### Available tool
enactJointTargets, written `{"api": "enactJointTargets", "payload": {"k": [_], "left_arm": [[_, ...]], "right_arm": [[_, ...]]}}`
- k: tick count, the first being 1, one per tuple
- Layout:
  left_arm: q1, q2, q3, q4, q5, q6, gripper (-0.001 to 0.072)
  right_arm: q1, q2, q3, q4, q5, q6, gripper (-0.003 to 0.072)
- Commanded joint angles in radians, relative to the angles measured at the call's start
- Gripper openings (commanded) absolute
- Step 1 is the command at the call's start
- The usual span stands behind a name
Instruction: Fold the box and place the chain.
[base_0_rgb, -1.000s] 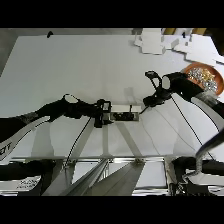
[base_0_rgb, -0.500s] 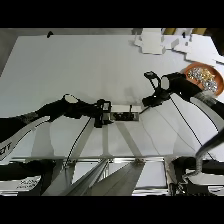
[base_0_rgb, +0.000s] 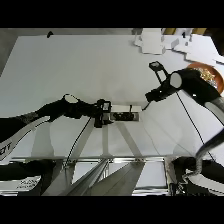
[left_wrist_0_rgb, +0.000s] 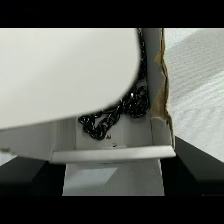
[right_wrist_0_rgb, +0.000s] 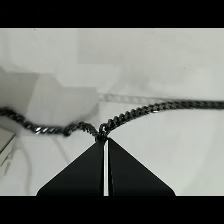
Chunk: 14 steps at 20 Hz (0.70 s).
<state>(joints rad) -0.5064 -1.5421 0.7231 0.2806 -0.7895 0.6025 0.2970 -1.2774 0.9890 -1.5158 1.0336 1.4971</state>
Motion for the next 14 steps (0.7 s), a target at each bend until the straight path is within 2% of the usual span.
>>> {"api": "enactJointTargets", "payload": {"k": [1, 8, 14], "left_arm": [[0.0, 0.0, 0.0, 0.0, 0.0, 0.0, 0.0214], [0.0, 0.0, 0.0, 0.0, 0.0, 0.0, 0.0214], [0.0, 0.0, 0.0, 0.0, 0.0, 0.0, 0.0214]], "right_arm": [[0.0, 0.148, 0.001, 0.047, 0.054, -0.039, 0.0013], [0.0, 0.559, 0.002, 0.401, 0.122, -0.171, 0.0012], [0.0, 0.734, 0.002, 0.539, 0.09, -0.223, 0.0012]]}}
